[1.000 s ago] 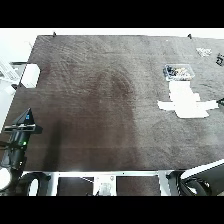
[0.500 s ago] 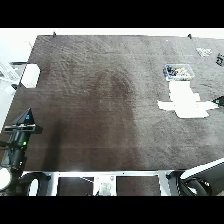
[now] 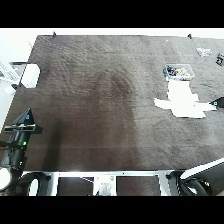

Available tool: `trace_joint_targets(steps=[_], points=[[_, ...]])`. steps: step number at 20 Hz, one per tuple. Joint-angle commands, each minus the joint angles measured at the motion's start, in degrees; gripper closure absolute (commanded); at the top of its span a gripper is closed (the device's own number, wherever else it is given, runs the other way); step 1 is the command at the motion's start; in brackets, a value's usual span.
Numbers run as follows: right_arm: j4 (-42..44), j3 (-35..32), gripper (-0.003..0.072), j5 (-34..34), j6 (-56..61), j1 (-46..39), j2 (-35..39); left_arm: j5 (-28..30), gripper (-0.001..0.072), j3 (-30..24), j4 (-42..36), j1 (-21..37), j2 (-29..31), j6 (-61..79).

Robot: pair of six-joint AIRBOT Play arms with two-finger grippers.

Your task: Fold the box and place the chain.

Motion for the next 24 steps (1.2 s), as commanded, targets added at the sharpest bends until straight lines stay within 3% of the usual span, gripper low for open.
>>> trace_joint_targets(steps=[1, 5, 17, 24], points=[[0.0, 0.0, 0.0308, 6.1, 0.0, -0.1, 0.0, 0.0, 0.0687, 0.0, 0.0, 0.0, 0.0, 0.0], [0.2, 0.0, 0.0284, 14.6, -3.3, 0.0, 0.0, 0.0, 0.0688, 0.0, 0.0, 0.0, 0.0, 0.0], [-0.7, -2.2, 0.0283, 14.8, -5.8, 0.7, -1.5, 0.0, 0.0688, 0.0, 0.0, 0.0, 0.0, 0.0], [3.0, -2.4, 0.0290, 17.4, -5.9, 4.9, -2.2, 0.0, 0.0688, 0.0, 0.0, 0.0, 0.0, 0.0]])
